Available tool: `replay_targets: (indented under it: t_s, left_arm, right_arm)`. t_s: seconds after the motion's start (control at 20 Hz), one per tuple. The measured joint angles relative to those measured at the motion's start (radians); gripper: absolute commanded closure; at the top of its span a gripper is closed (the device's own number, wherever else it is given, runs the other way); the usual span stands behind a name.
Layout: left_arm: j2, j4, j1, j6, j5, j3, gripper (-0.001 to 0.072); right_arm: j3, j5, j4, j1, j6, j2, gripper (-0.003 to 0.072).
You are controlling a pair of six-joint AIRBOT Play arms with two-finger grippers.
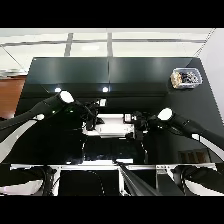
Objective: Fold the box and place the chain.
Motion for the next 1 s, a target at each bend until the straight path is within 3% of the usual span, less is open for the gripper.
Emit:
replay_targets:
  t_s: [0.15, 0.3, 0.4, 0.45, 0.5, 0.7, 0.75, 0.8, 0.85, 0.9, 1.0]
  left_arm:
    - [0.0, 0.0, 0.0, 0.002, 0.0, 0.0, 0.0684]
    - [0.0, 0.0, 0.0, 0.0, 0.0, 0.0, 0.0649]
    - [0.002, 0.0, 0.0, -0.021, -0.006, 0.0, 0.0232]
    - [0.004, 0.0, 0.0, -0.037, -0.005, 0.004, 0.0069]
    - [0.008, 0.01, 0.003, -0.056, -0.008, 0.01, -0.0005]
    - [0.06, 0.126, 0.021, -0.254, -0.068, 0.056, 0.0008]
    - [0.079, 0.177, 0.027, -0.326, -0.099, 0.073, 0.0098]
    - [0.1, 0.238, 0.035, -0.409, -0.147, 0.093, 0.0286]
    - [0.122, 0.3, 0.045, -0.494, -0.198, 0.111, 0.0588]
    - [0.139, 0.352, 0.054, -0.571, -0.252, 0.124, 0.0686]
    - [0.163, 0.403, 0.072, -0.71, -0.375, 0.132, 0.0688]
  right_arm:
    - [0.0, -0.002, -0.004, 0.002, 0.004, 0.0, 0.0201]
    - [0.0, -0.002, -0.006, 0.003, 0.004, 0.0, 0.0201]
    - [0.0, -0.005, -0.006, 0.003, 0.006, 0.0, 0.0201]
    - [0.0, -0.005, -0.007, 0.003, 0.006, 0.0, 0.0201]
    - [0.0, -0.005, -0.009, 0.003, 0.006, 0.0, 0.0201]
    - [0.0, -0.005, -0.01, 0.003, 0.006, 0.0, 0.0201]
    - [0.0, -0.005, -0.01, 0.003, 0.006, 0.0, 0.0202]
    - [0.0, -0.004, -0.01, 0.003, 0.006, 0.0, 0.0202]
    - [0.0, -0.004, -0.01, 0.003, 0.006, 0.0, 0.0202]
    - [0.0, -0.004, -0.01, 0.003, 0.006, 0.0, 0.0202]
    - [0.0, -0.004, -0.01, 0.003, 0.006, 0.0, 0.0203]
